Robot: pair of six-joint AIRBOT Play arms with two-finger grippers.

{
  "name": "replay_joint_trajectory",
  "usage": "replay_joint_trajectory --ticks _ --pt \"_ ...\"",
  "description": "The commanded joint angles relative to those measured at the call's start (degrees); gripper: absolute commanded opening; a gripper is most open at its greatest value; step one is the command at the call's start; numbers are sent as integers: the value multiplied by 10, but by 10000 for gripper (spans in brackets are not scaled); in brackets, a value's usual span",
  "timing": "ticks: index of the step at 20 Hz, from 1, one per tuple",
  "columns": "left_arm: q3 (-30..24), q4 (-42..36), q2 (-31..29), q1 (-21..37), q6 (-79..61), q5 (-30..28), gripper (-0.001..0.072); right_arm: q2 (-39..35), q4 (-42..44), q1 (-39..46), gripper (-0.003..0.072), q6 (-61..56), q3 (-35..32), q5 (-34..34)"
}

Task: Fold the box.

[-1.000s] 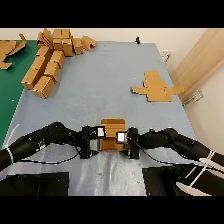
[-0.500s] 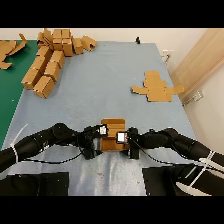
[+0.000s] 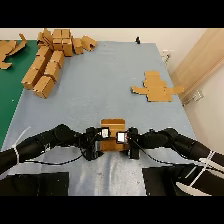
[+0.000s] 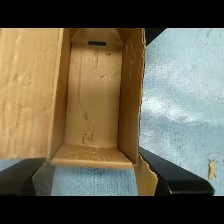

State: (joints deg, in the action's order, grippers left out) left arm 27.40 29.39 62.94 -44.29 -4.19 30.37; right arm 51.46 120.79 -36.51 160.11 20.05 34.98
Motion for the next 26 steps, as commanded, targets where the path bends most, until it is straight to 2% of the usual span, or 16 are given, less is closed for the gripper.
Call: replay_joint_trajectory --ticks 1,4,13,15,26 --pt "0 0 8 -23 -9 -38 699 0 0 0 600 0 0 0" --pt "0 0 29 -25 -9 -39 699 0 0 0 601 0 0 0" --pt "0 2 31 -24 -7 -58 696 0 0 0 600 0 0 0" --pt "0 2 31 -24 -7 -71 528 0 0 0 601 0 0 0" --pt "0 2 31 -24 -7 -74 531 0 0 0 601 0 0 0"
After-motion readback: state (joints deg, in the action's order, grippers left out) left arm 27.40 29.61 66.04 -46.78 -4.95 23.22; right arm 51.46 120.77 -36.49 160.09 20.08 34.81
